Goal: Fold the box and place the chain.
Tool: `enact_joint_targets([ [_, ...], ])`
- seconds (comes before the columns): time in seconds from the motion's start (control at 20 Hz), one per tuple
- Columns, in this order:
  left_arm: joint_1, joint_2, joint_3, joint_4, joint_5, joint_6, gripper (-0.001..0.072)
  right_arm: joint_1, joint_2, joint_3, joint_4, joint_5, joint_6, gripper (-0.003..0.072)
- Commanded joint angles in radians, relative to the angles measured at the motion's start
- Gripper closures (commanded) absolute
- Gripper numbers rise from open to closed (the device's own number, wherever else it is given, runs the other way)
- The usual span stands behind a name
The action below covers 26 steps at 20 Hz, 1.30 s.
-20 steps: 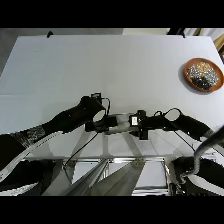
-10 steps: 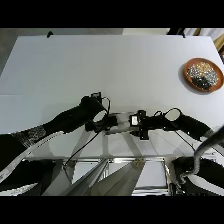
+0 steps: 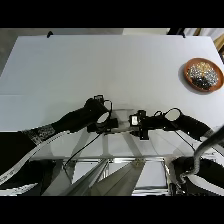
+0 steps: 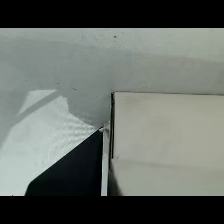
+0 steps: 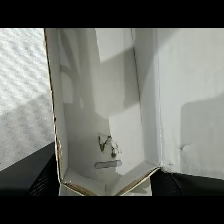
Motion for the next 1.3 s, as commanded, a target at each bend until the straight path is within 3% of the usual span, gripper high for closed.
enact_joint_targets([
  [0.0,-0.007,-0.014,-0.001,-0.002,-0.005,0.000,0.0602,0.000,0.001,0.000,0.000,0.000,0.000,0.0302],
  [0.05,-0.007,-0.014,-0.001,-0.003,-0.007,0.003,0.0700,0.000,0.001,0.000,0.000,0.000,0.000,0.0302],
  [0.55,-0.005,-0.004,-0.001,-0.003,-0.018,0.019,0.0694,0.000,0.001,0.000,0.000,0.000,0.000,0.0302],
  [0.6,-0.005,0.005,-0.001,0.001,-0.017,0.019,0.0674,0.000,0.001,0.000,0.000,0.000,0.000,0.0302],
  [0.65,-0.005,0.014,-0.001,0.005,-0.016,0.019,0.0595,0.000,0.001,0.000,0.000,0.000,0.000,0.0302],
  [0.75,-0.005,0.030,-0.001,0.025,-0.017,0.019,0.0341,0.000,0.001,0.000,0.000,0.000,0.000,0.0302],
  [0.8,-0.005,0.034,-0.001,0.026,-0.017,0.019,0.0286,0.000,0.001,0.000,0.000,0.000,0.000,0.0302],
  [1.05,-0.001,0.043,-0.001,0.021,-0.018,0.019,0.0265,0.000,0.001,0.000,0.000,0.000,0.000,0.0302],
  [1.15,0.015,0.069,-0.001,0.012,-0.018,0.020,0.0203,0.000,0.001,0.000,0.000,0.000,0.000,0.0302],
  [1.25,0.037,0.106,-0.001,-0.003,-0.018,0.032,0.0194,0.001,0.001,0.000,0.000,0.000,0.000,0.0302],
])
